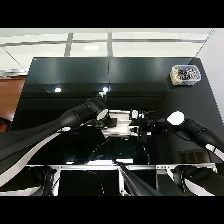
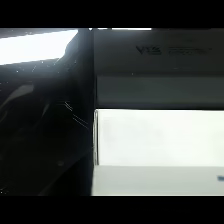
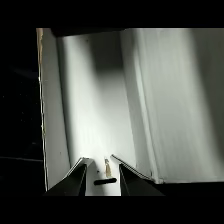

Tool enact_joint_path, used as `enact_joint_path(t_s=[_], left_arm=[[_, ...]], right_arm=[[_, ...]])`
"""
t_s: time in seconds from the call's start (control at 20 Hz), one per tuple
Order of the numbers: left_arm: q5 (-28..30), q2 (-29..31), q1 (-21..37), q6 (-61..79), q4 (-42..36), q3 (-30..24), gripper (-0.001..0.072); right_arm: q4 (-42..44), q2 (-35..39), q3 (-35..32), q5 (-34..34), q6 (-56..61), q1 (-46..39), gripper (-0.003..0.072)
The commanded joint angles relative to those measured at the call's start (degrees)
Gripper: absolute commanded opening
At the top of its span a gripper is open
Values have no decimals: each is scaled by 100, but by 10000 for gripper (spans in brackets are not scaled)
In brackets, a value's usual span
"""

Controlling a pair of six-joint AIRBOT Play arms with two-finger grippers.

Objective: Fold the box and place the chain.

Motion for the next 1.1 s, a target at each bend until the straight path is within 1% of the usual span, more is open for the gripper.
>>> enact_joint_path(t_s=[0.0,0.1,0.25,0.35,0.4,0.45,0.5,0.55,0.6,0.65,0.7,0.75,0.8,0.85,0.9,0.95,1.05], left_arm=[[13,4,4,0,-15,4,31],[13,4,4,0,-17,4,30],[20,4,4,0,-37,4,31],[15,4,4,0,-37,4,31],[11,4,4,0,-37,4,31],[7,4,4,0,-37,4,31],[-4,4,4,0,-37,4,31],[0,4,4,0,-37,4,31],[9,4,4,0,-35,4,31],[17,4,4,0,-35,4,30],[15,4,4,0,-35,4,30],[15,4,4,0,-35,4,31],[17,4,4,0,-37,4,30],[15,4,4,0,-37,4,31],[13,4,4,0,-35,4,31],[31,4,4,0,-35,4,31],[48,4,4,0,-35,4,31]], right_arm=[[573,-214,0,-24,96,4,233],[684,-282,0,-129,98,4,232],[656,-282,-2,-98,120,4,231],[654,-282,-2,-98,350,2,228],[553,-282,-2,-81,457,2,121],[492,-282,-2,-79,463,4,145],[481,-282,-2,-79,463,2,315],[452,-282,-2,-63,472,4,242],[431,-282,-2,-55,531,2,140],[424,-282,-2,-66,538,4,285],[407,-282,-2,-63,542,4,345],[328,-282,-2,-57,605,2,152],[225,-280,4,-50,868,-2,53],[85,-240,42,146,1569,-39,17],[-26,-162,116,560,2518,-133,17],[-98,-24,192,1130,3484,-284,17],[-245,308,380,2197,4505,-710,16]])
